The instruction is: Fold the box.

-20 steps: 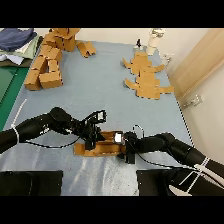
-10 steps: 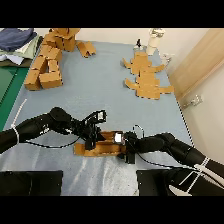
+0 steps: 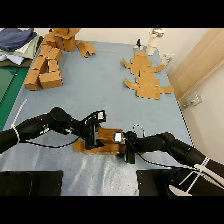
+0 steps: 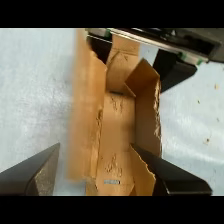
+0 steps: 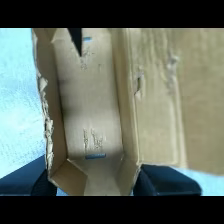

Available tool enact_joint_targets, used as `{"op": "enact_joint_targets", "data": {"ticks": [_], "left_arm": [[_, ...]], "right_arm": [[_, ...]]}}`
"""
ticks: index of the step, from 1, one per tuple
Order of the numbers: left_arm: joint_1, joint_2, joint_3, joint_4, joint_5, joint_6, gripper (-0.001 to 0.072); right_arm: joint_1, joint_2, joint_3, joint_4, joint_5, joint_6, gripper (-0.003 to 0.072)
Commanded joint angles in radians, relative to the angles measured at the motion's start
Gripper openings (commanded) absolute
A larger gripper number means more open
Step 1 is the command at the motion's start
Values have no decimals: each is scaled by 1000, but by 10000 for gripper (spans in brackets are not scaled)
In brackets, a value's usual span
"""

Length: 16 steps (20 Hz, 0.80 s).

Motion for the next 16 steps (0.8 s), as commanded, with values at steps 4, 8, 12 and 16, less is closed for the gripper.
{"op": "enact_joint_targets", "data": {"ticks": [4, 8, 12, 16], "left_arm": [[82, 120, 3, 256, -5, -349, 659], [174, 287, 3, 526, -173, -677, 657], [183, 366, 3, 553, -306, -839, 656], [183, 367, 2, 554, -315, -884, 656]], "right_arm": [[0, -1, 0, 0, -7, 0, 583], [0, -1, 0, 0, -6, 0, 583], [0, -1, 0, 0, -6, 0, 583], [2, -1, 0, 3, -6, -24, 583]]}}
